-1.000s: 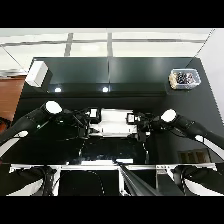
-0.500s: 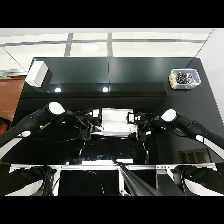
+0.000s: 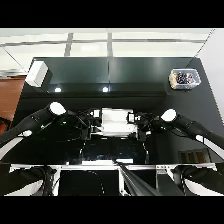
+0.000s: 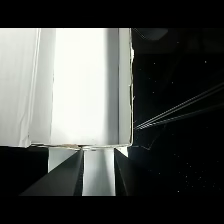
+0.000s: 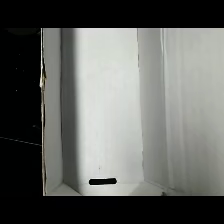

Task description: Fold the box and place the chain.

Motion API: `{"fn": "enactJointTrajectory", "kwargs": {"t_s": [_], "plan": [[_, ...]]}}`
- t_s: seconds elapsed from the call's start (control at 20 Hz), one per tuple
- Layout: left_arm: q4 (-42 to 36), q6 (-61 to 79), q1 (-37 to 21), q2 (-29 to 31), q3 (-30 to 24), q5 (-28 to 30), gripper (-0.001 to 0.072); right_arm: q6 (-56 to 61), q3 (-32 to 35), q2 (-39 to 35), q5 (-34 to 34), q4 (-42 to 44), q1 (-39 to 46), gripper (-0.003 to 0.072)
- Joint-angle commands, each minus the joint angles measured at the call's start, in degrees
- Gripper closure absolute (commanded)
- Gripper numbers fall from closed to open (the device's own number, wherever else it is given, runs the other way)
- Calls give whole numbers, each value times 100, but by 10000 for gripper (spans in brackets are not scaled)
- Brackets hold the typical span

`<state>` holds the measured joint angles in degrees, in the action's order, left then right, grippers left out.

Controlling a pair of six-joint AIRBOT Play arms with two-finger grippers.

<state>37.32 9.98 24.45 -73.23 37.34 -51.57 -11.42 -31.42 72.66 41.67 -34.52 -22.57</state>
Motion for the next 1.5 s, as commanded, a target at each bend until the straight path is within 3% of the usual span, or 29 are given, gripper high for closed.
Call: {"fn": "enactJointTrajectory", "kwargs": {"t_s": [0.0, 0.4, 0.7, 0.95, 1.0, 1.05, 1.1, 1.15, 1.2, 1.25, 1.4, 1.45], "plan": [[-4, 4, 2, -4, 7, 111, 476, 2, 0, 0, 9, -2, -4, 378], [-15, 328, 125, -4, 7, 153, 469, 4, 0, 0, 9, -2, -4, 379], [-745, 127, 334, -127, 7, 439, 489, 4, 0, 0, 9, -2, -4, 378], [-796, 20, 326, -284, 7, 461, 489, 2, 0, 0, 9, -2, -4, 379], [-796, 22, 323, -282, 7, 461, 496, 4, 0, 0, 9, -2, -4, 378], [-774, 22, 323, -282, 7, 461, 559, 4, 0, 0, 9, -2, -4, 378], [-754, 22, 323, -282, 7, 463, 575, 4, 0, 0, 9, -2, -4, 378], [-761, 22, 323, -282, 7, 463, 553, 4, 0, 0, 9, -2, -4, 378], [-761, 22, 328, -282, 7, 461, 423, 4, 0, 0, 9, -2, -4, 378], [-761, 20, 326, -282, 7, 455, 350, 4, 0, 0, 9, -2, -4, 379], [-758, 20, 326, -282, 7, 299, 361, 4, 0, 0, 9, -2, -4, 378], [-758, 17, 326, -282, 7, 306, 427, 4, 0, 0, 9, -2, -4, 378]]}}
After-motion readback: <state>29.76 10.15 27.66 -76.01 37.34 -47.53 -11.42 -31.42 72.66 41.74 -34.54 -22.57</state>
